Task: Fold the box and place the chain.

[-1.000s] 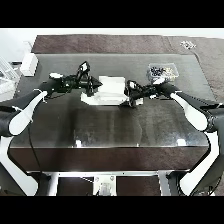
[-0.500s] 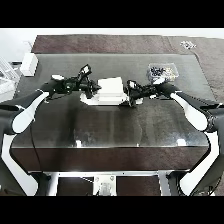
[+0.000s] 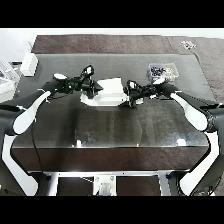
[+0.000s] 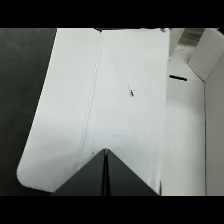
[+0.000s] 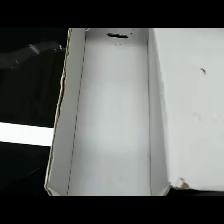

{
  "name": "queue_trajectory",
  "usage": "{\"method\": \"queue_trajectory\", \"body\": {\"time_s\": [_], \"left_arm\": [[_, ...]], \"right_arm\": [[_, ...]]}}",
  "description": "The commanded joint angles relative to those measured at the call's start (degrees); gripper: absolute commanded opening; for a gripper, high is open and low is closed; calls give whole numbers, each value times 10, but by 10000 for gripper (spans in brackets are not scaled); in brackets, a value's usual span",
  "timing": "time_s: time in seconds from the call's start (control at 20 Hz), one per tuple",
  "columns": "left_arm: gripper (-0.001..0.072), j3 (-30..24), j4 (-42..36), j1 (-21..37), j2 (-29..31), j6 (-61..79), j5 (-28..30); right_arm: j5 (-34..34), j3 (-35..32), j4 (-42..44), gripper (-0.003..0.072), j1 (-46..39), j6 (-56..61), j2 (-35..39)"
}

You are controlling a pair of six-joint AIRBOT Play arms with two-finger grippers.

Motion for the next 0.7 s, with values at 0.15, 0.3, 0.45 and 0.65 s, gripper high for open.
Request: {"method": "queue_trajectory", "body": {"time_s": [0.15, 0.3, 0.45, 0.65], "left_arm": [[20, 25, 50, 0, 90, -3, 7], [343, 25, 177, 0, 156, -96, -26], [482, 25, 278, 0, 180, -171, -104], [492, -17, 299, 19, 179, -206, -153]], "right_arm": [[0, 0, 1, 587, 0, 1, 0], [0, 0, 1, 587, 0, 1, 0], [0, 0, 1, 587, 0, 1, 0], [0, 0, 1, 587, 0, 1, 0]]}}
